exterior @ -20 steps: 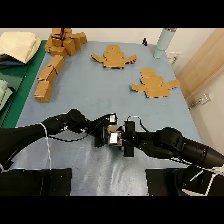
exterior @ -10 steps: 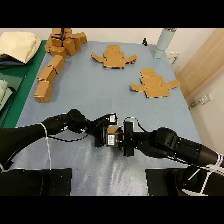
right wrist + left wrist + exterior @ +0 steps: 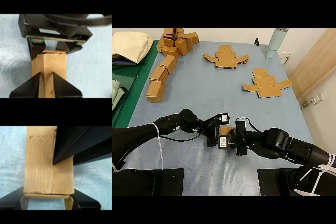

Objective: Fold the box.

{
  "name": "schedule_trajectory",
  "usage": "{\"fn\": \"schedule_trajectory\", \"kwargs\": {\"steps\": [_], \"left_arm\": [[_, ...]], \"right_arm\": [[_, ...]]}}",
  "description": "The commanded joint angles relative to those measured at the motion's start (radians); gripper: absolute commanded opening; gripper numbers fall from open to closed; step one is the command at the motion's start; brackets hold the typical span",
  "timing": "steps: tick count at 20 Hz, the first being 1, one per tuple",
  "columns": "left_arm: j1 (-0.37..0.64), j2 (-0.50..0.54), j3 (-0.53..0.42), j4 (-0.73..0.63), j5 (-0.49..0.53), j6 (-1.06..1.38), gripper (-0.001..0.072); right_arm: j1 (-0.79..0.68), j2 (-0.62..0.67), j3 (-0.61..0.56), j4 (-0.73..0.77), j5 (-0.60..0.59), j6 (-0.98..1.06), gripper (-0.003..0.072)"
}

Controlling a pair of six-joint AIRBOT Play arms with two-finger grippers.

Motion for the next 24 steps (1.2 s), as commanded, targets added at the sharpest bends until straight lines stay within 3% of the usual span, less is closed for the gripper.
{"fn": "schedule_trajectory", "kwargs": {"steps": [1, 5, 7, 8, 20, 22, 24], "left_arm": [[0.0, 0.001, 0.001, 0.001, -0.003, 0.002, 0.0448], [0.0, 0.001, 0.001, 0.001, -0.003, 0.002, 0.0447], [0.0, 0.001, 0.001, 0.001, -0.003, 0.002, 0.0447], [0.0, 0.001, 0.001, 0.001, -0.003, 0.002, 0.0447], [0.0, 0.001, 0.001, 0.001, -0.003, 0.002, 0.0448], [0.0, 0.001, 0.001, 0.001, -0.003, 0.002, 0.0447], [0.0, 0.001, 0.001, 0.001, -0.003, 0.002, 0.0448]], "right_arm": [[0.001, 0.003, 0.0, -0.01, 0.0, 0.0, 0.0224], [0.001, 0.045, 0.0, -0.01, -0.001, 0.0, 0.0238], [0.001, 0.061, 0.0, 0.011, -0.001, 0.0, 0.0348], [0.001, 0.068, 0.0, 0.024, -0.001, 0.0, 0.0357], [0.001, 0.077, 0.0, 0.009, -0.001, 0.0, 0.0359], [0.002, 0.074, 0.0, 0.035, -0.005, 0.0, 0.0525], [0.001, 0.061, 0.0, 0.038, -0.006, -0.001, 0.0527]]}}
